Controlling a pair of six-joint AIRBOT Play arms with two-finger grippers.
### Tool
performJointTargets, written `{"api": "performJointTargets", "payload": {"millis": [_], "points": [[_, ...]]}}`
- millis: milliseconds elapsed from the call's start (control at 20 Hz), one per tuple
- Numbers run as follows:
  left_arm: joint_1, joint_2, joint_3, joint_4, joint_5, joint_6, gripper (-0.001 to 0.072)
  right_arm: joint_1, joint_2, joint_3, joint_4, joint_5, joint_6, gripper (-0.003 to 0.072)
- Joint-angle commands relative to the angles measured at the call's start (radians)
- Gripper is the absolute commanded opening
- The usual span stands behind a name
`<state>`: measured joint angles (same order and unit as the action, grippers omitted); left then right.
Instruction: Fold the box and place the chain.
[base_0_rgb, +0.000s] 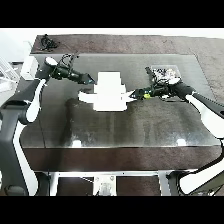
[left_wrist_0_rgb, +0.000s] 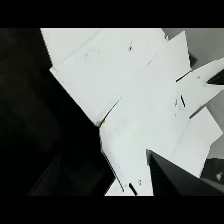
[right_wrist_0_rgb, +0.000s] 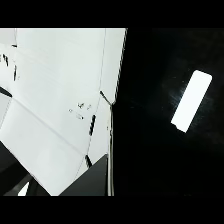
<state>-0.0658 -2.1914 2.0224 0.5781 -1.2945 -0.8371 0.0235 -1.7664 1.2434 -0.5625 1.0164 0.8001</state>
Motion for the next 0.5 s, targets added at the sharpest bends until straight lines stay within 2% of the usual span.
{"api": "performJointTargets", "payload": {"millis": [0, 200, 450], "points": [[-0.01, -0.014, 0.014, -0.018, 0.006, -0.023, 0.0601, 0.0, 0.001, 0.001, 0.0, 0.002, -0.002, 0.0002], [-0.054, -0.014, 0.014, 0.011, 0.039, -0.027, 0.06, 0.0, 0.001, 0.001, 0.001, 0.002, -0.001, 0.0003], [-0.064, -0.031, 0.014, 0.01, 0.016, -0.064, 0.06, 0.0, 0.001, 0.001, 0.001, 0.002, -0.001, 0.0003]]}}
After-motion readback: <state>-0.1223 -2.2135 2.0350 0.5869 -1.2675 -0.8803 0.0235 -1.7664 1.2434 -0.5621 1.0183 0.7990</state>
